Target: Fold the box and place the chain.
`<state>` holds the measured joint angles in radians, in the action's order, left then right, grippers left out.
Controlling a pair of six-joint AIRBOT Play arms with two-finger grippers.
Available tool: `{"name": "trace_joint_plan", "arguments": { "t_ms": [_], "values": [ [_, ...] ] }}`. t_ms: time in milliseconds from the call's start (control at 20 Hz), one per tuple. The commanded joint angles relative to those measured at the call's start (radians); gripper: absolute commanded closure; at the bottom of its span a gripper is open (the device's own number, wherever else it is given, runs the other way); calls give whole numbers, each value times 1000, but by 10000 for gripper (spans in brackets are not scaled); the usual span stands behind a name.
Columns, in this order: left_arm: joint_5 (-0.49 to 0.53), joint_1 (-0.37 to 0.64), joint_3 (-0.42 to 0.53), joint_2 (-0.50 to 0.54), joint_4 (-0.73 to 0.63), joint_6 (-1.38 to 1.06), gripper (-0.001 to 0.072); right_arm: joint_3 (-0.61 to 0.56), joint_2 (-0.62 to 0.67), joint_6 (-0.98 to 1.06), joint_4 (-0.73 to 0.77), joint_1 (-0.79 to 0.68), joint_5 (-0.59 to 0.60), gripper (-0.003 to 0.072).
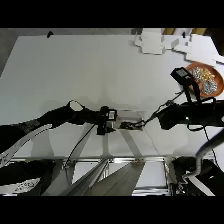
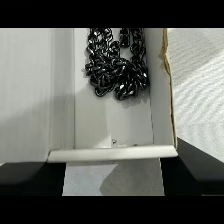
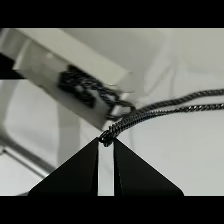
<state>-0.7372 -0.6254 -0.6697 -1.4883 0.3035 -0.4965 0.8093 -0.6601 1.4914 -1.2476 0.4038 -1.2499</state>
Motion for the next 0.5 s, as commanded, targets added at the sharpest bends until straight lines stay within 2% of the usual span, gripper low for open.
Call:
{"name": "trace_joint_plan", "arguments": {
  "t_ms": [0, 300, 450],
  "values": [
    [0, 0, 0, 0, 0, 0, 437, 1, 21, 0, 111, 74, 53, 668],
    [0, 0, 0, 0, 0, 0, 437, 1, 18, 0, 149, 209, 251, 667],
    [0, 0, 0, 0, 0, 0, 437, 1, -11, 0, 135, 249, 280, 667]
  ]
}}
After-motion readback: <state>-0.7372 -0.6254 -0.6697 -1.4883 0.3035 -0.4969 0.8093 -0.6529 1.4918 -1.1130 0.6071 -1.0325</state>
